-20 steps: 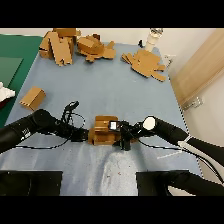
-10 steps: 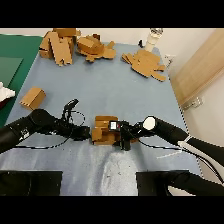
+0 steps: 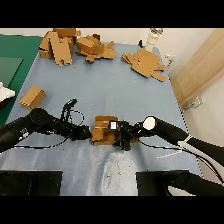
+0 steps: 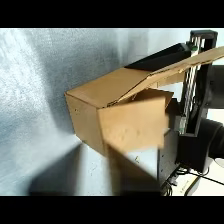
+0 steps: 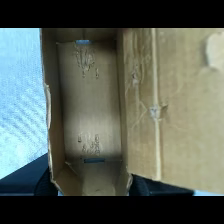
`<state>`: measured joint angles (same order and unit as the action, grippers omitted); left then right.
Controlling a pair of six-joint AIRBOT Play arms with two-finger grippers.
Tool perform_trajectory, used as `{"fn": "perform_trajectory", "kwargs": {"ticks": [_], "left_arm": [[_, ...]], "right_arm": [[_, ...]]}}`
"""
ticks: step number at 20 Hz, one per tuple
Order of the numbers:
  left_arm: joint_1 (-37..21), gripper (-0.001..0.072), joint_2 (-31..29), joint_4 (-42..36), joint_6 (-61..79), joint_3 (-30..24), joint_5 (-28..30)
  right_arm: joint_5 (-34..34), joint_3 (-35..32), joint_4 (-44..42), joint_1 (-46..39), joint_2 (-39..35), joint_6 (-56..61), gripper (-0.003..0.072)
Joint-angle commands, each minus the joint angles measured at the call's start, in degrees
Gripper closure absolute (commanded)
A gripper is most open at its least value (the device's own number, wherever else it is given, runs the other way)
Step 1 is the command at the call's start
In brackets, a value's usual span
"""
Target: Fold the box.
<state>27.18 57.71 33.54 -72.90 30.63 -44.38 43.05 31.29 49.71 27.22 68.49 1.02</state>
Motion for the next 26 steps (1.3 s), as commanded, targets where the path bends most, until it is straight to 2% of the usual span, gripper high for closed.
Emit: {"fn": "perform_trajectory", "kwargs": {"ticks": [1,10,16,18,19,20,26], "left_arm": [[-0.1,0.0306,0.0,-0.2,-0.2,0.1,-0.2],[-0.1,0.0304,0.3,-3.1,0.1,0.3,0.6],[0.3,0.0305,0.3,5.8,-9.2,2.3,-3.6],[2.2,0.0307,0.5,5.9,-10.8,2.6,-2.4],[3.8,0.0394,0.6,6.1,-11.0,2.9,-1.5],[5.7,0.0415,0.6,7.4,-11.4,3.6,-0.6],[12.7,0.0415,3.2,17.4,-24.7,9.0,0.4]], "right_arm": [[0.0,0.0,-0.1,0.0,0.0,0.0,0.0239],[0.0,0.0,-0.1,0.0,0.0,0.0,0.0239],[0.0,0.0,-0.1,0.0,0.0,0.0,0.0239],[0.0,0.0,-0.1,0.0,0.0,0.0,0.0239],[0.0,0.0,-0.1,0.0,0.0,0.0,0.0239],[0.0,0.0,-0.1,0.0,0.0,0.0,0.0239],[0.0,0.0,-0.1,0.0,0.0,0.0,0.0239]]}}
